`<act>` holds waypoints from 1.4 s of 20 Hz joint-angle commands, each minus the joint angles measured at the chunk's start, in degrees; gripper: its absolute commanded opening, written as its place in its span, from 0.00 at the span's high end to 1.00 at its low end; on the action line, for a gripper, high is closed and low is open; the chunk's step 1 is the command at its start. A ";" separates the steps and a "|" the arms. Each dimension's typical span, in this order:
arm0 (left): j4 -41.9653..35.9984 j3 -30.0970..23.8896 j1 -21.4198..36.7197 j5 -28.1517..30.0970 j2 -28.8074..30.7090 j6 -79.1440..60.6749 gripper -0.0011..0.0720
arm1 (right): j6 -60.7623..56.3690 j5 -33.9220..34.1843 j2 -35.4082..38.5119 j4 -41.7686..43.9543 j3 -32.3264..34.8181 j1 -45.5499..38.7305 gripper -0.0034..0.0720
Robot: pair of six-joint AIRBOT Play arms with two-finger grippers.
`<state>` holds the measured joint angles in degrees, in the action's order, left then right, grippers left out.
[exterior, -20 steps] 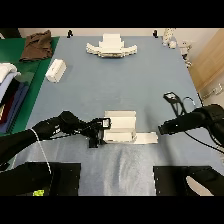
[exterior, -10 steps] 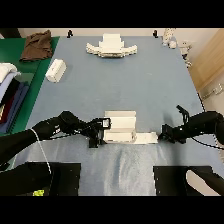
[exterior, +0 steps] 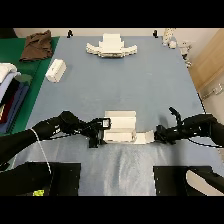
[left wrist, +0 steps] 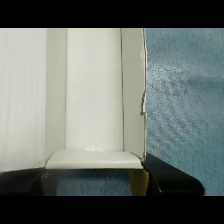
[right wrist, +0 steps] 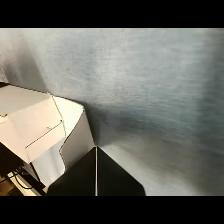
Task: Fold the box.
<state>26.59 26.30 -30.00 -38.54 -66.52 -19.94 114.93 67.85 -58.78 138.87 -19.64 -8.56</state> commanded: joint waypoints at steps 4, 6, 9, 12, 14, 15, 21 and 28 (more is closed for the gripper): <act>0.00 0.07 -0.02 0.02 0.04 0.00 0.40 | 0.57 -3.08 -0.17 1.36 0.04 4.72 0.95; 0.00 0.07 -0.02 0.00 0.04 0.00 0.40 | 0.55 -2.80 -0.11 1.99 -0.07 4.74 0.95; 0.00 0.07 -0.02 0.00 0.04 0.00 0.40 | 0.61 -0.81 -0.04 4.22 -0.11 4.74 0.95; 0.00 0.07 -0.02 0.02 0.04 0.00 0.40 | 0.66 2.40 0.11 6.12 -1.16 4.74 0.61; 0.00 0.07 -0.02 0.02 0.04 0.00 0.40 | 0.63 3.21 1.33 6.84 -2.27 5.03 0.61; 0.00 0.07 -0.02 0.02 0.04 0.00 0.40 | 0.61 3.15 2.05 7.15 -2.89 5.95 0.52; 0.00 0.07 -0.02 0.02 0.04 0.00 0.40 | -0.50 -3.74 3.48 7.91 -4.33 15.69 0.31; 0.00 0.07 -0.02 0.02 0.04 0.00 0.40 | -15.67 -14.43 3.48 -0.79 -7.89 27.21 0.31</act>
